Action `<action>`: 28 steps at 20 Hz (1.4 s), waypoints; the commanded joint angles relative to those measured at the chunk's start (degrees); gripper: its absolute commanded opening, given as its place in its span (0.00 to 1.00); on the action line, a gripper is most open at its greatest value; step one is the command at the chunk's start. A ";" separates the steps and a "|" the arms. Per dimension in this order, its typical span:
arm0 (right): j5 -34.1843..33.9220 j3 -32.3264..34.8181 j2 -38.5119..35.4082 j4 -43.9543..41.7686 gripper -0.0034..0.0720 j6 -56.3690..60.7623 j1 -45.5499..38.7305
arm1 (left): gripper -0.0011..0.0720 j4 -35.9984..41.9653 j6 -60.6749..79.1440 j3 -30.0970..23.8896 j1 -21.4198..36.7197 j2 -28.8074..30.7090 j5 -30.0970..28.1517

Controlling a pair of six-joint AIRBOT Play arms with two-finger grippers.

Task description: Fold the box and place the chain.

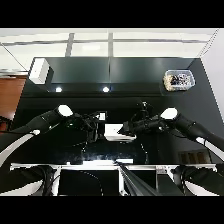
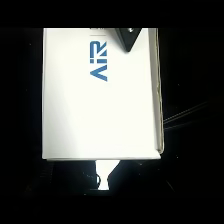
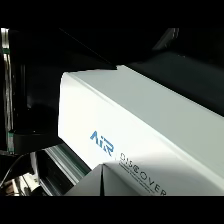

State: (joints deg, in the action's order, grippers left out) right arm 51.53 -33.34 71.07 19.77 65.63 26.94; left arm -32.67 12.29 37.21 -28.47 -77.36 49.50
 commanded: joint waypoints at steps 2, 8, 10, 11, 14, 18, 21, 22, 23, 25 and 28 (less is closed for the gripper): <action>-1.79 0.04 0.63 1.97 0.06 -0.07 0.68 | 0.34 0.13 -0.11 -0.02 0.00 -0.02 0.00; -2.25 0.04 0.63 3.19 0.06 -0.17 0.68 | 0.34 0.15 -0.11 -0.02 0.00 -0.02 0.00; -0.98 -0.02 0.55 1.99 0.06 -1.81 0.61 | 0.34 0.15 -0.11 0.00 0.00 0.00 0.00; 0.20 -0.07 0.26 0.48 0.06 -3.10 0.35 | 0.35 0.15 -0.11 0.00 0.00 0.09 -0.02; 5.03 -1.18 -2.62 -2.01 0.06 -4.79 -1.60 | 0.44 0.11 -0.11 0.00 0.26 0.70 0.02; 11.93 -3.67 -9.86 -1.97 0.06 -4.76 -8.41 | 0.99 -0.55 -1.75 0.00 2.69 3.21 0.61; 14.82 -3.74 -14.32 -0.96 0.06 -4.79 -16.81 | 0.97 -5.53 -7.48 0.00 5.95 5.64 3.80; 15.32 -3.74 -15.28 -0.07 0.06 -4.79 -19.39 | 0.97 -8.15 -9.35 0.00 6.93 6.51 5.70; 15.52 -3.74 -16.00 1.05 0.06 -4.79 -21.94 | 0.97 -10.12 -11.72 0.00 7.91 7.50 7.65; 15.91 -3.74 -16.37 2.21 0.06 -4.79 -25.49 | 0.98 -9.94 -14.49 0.57 8.52 9.70 11.19; 15.78 -3.74 -16.37 3.43 0.06 -4.79 -27.69 | 0.98 -9.94 -19.58 4.00 5.33 11.58 11.52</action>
